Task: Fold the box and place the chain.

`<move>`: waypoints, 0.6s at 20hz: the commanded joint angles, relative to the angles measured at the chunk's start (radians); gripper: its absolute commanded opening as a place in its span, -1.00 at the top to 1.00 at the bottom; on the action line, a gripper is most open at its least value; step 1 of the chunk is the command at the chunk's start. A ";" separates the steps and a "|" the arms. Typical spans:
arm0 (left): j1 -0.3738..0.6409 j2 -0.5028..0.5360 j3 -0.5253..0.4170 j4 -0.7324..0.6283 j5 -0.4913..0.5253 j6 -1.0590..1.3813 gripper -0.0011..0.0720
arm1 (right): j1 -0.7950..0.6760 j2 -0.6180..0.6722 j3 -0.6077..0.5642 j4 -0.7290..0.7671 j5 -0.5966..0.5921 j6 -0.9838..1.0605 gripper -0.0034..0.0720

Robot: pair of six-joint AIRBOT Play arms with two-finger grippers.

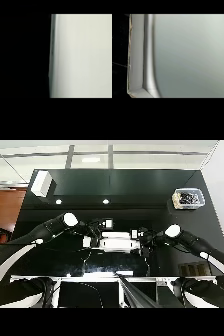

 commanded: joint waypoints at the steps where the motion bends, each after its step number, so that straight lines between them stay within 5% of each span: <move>1: 0.001 0.001 0.000 0.000 0.001 0.000 0.90 | 0.004 -0.003 0.000 -0.011 -0.026 0.021 -0.72; 8: 0.001 0.001 0.000 0.000 -0.002 0.000 0.90 | 0.004 -0.003 0.000 -0.011 -0.031 0.025 -0.72; 9: 0.001 0.001 0.000 0.000 -0.002 0.000 0.89 | 0.004 -0.003 0.000 -0.012 -0.031 0.025 -0.61; 10: 0.001 0.001 0.000 0.000 -0.002 0.000 0.89 | 0.004 -0.003 0.000 -0.012 -0.031 0.025 -0.24; 12: 0.001 0.001 0.000 0.000 -0.003 -0.001 0.79 | 0.004 -0.003 0.000 -0.012 -0.031 0.025 -0.22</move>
